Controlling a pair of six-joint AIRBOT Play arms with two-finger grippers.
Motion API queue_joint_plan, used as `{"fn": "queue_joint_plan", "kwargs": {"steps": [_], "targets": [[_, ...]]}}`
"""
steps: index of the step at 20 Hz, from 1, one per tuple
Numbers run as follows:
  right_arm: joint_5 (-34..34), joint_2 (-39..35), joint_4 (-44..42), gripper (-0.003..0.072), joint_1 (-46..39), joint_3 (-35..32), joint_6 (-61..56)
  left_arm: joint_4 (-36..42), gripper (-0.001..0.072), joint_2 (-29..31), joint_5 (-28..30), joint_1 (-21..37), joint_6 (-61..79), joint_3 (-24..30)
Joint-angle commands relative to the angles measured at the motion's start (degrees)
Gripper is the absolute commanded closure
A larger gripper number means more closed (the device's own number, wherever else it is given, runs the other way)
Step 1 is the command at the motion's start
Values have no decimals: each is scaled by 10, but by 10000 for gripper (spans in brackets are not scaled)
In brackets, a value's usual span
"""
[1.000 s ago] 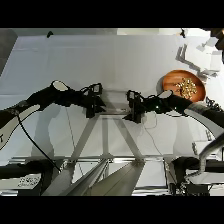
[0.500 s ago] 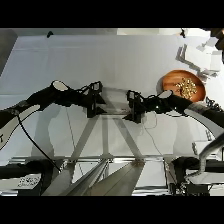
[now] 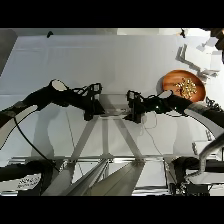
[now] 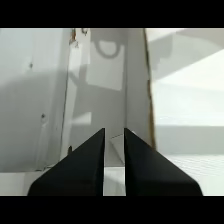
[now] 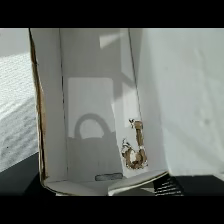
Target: Fold the box and place the chain.
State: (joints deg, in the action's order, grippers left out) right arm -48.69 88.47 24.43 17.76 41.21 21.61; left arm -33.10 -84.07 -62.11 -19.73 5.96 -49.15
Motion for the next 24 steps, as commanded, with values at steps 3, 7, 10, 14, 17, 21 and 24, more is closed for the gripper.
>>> {"fn": "queue_joint_plan", "kwargs": {"steps": [3, 7, 10, 14, 17, 21, 24], "targets": [[0, 0, -1, 162, 0, 0, -1, -30, 577, 72, -7, 1, -36, 0], [0, 0, -1, 162, 0, 0, -1, -130, 630, 154, 0, 3, -127, 0], [0, 0, -1, 162, 0, 0, -1, -223, 705, 212, 2, 31, -194, 0], [0, 0, -1, 162, 0, 0, -1, -233, 706, 224, 2, 118, -315, 0], [0, 0, -1, 162, 0, 0, -1, -233, 705, 205, 1, 159, -468, 1], [0, 0, -1, 162, 0, 0, -1, -242, 705, 152, 1, 155, -603, 1], [0, 0, -1, 162, 0, 0, -1, -250, 705, 97, 1, 127, -668, 1]]}}
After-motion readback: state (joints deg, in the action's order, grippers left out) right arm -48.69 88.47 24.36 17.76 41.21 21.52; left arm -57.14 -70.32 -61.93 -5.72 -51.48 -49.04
